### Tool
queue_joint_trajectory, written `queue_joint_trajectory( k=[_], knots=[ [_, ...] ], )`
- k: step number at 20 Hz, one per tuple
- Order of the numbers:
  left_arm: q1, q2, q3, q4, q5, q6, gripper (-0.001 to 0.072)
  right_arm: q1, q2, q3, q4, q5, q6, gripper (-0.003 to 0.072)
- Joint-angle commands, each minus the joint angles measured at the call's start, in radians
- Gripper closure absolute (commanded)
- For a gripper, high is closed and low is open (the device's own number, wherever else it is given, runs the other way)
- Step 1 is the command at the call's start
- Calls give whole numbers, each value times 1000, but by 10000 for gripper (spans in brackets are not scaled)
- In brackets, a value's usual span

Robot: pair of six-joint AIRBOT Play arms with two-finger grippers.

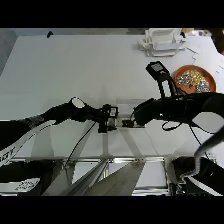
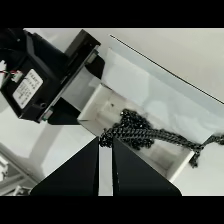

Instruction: Fold the box and place the chain.

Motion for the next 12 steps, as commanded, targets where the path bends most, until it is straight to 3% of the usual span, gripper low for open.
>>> queue_joint_trajectory(
  k=[1, 2, 4, 6, 8, 12],
  knots=[
    [1, 0, 0, 0, 0, 0, 570, 8, 1, -62, -32, -31, 38, 671],
    [1, 0, 0, 0, 0, 0, 570, 8, 1, -90, -34, -50, 52, 668],
    [1, 0, 0, 0, 0, 0, 570, 8, 1, -133, -34, -90, 51, 557],
    [1, 0, 0, 0, 0, 0, 570, 8, 0, -138, -42, -103, 50, 526],
    [1, 0, 0, 0, 0, 0, 570, -13, 0, -135, -45, -113, 49, 413],
    [1, 0, 0, 0, 0, 0, 570, -158, 0, -67, -50, 11, 4, 409]
  ],
)
